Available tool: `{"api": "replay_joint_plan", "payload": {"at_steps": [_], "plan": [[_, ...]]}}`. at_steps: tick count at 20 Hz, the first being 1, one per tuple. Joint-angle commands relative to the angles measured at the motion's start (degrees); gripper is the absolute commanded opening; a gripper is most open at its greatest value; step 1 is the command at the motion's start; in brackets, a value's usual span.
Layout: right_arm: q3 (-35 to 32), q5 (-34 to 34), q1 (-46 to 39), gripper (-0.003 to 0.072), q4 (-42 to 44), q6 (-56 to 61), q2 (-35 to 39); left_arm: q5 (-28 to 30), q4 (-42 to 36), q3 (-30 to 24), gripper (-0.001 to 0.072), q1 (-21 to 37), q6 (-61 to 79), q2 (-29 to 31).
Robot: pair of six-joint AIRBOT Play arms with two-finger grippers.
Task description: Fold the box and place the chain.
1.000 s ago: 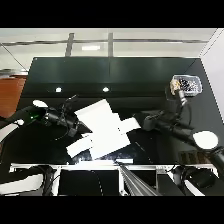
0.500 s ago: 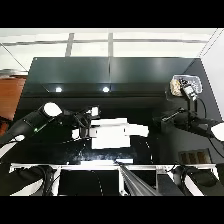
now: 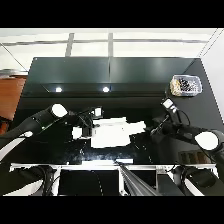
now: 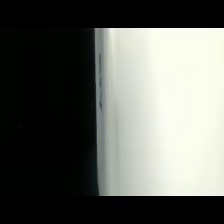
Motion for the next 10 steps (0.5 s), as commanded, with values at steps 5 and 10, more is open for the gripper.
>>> {"api": "replay_joint_plan", "payload": {"at_steps": [5,10], "plan": [[-0.8,-5.3,9.3,0.07,-0.2,-2.1,-5.7,-0.5,0.2,0.1,0.0034,0.0,-0.1,-1.6],[-0.8,-9.1,14.7,0.07,-0.2,-15.5,-11.6,-0.7,0.3,0.1,0.0034,0.2,-0.1,-1.6]]}}
